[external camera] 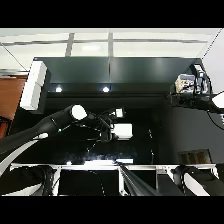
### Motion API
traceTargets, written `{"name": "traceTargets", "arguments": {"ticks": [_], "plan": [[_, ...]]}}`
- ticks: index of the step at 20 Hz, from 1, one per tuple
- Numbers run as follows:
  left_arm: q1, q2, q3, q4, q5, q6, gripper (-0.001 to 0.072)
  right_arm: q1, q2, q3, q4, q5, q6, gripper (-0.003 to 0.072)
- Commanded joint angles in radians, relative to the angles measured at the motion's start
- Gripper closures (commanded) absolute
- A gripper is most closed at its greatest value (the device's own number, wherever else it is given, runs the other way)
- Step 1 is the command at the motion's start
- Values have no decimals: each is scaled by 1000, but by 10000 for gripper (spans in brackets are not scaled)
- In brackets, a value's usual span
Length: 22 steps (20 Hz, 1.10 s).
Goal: Fold the box and place the chain.
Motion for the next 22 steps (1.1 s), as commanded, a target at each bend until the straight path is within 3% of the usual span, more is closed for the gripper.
{"name": "traceTargets", "arguments": {"ticks": [1, 5, 6, 7, 8, 9, 11, 14, 17, 20, 22], "plan": [[-47, -24, -1, 48, 95, 0, -4, -1, 0, 1, -1, 0, 1, 670], [-92, -77, -1, 72, 132, -7, 2, -1, 1, 1, 0, 6, 5, 670], [-97, -76, -1, 72, 130, -7, 45, -1, 0, 1, -1, 8, 5, 670], [-97, -70, -1, 72, 126, -8, 184, -1, 0, 1, 0, 8, 5, 670], [-90, -56, -1, 86, 124, -47, 415, -1, 0, 1, 0, 8, 5, 670], [-77, -33, 0, 110, 126, -124, 463, -1, 0, 1, -1, 8, 5, 671], [-32, 26, -1, 211, 105, -325, 463, -1, 0, 1, -1, 18, 5, 670], [87, 128, -1, 481, -21, -722, 465, -1, 0, 1, -1, 26, 5, 670], [253, 222, -1, 797, -263, -1209, 465, -1, 1, 1, -1, 26, 5, 670], [439, 302, -14, 938, -481, -1290, 465, -1, 0, 1, -1, 26, 4, 670], [584, 376, -49, 942, -505, -1290, 465, -1, 0, 1, -1, 26, 4, 670]]}}
